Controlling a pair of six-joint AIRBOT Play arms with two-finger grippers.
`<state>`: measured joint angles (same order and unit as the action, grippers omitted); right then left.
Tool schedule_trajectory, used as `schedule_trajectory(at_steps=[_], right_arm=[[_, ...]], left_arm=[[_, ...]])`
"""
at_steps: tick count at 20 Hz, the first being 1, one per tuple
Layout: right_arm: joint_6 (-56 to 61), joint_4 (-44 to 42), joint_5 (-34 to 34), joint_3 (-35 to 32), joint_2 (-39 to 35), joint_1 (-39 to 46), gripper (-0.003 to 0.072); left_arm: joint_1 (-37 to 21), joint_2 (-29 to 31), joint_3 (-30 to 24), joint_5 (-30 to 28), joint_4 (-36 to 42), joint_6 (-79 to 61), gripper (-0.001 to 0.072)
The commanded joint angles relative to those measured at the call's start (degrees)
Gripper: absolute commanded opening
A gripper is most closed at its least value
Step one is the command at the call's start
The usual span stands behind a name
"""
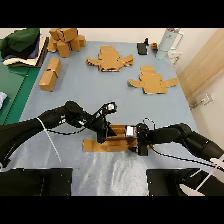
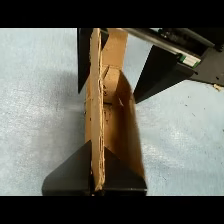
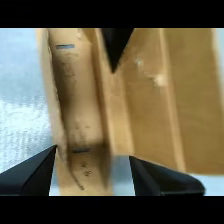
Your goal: Fold the box.
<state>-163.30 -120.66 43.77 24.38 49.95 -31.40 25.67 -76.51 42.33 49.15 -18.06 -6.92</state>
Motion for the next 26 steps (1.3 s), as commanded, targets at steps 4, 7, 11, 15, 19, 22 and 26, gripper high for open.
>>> schedule_trajectory(at_steps=[4, 7, 11, 15, 19, 22, 26], right_arm=[[-0.6, -2.0, 1.9, -0.2, 2.8, 0.3, 0.0715], [0.5, -1.4, 1.9, -0.1, 2.8, 0.3, 0.0710], [0.4, 0.2, 2.0, -0.1, 2.8, 0.3, 0.0709], [0.4, 0.0, 1.2, -0.1, 2.8, 0.3, 0.0709], [0.4, 0.0, -0.5, -0.1, 2.8, 0.3, 0.0707], [0.4, -0.2, -1.8, -0.1, 2.8, 0.3, 0.0698], [0.4, -0.2, -1.9, -0.2, 3.7, 0.3, 0.0698]], left_arm=[[0.0, 0.0, 0.0, -0.1, 0.0, 0.0, 0.0014], [0.0, 0.0, 0.0, -0.1, 0.0, 0.0, 0.0014], [0.0, 0.0, 0.0, -0.1, 0.0, 0.0, 0.0015], [0.0, 0.0, 0.0, -0.1, 0.0, 0.0, 0.0014], [0.0, 0.0, 0.0, -0.1, 0.0, 0.0, 0.0015], [0.0, 0.0, 0.0, -0.1, 0.0, 0.0, 0.0014], [0.0, 0.0, 0.0, -0.1, 0.0, 0.0, 0.0014]])
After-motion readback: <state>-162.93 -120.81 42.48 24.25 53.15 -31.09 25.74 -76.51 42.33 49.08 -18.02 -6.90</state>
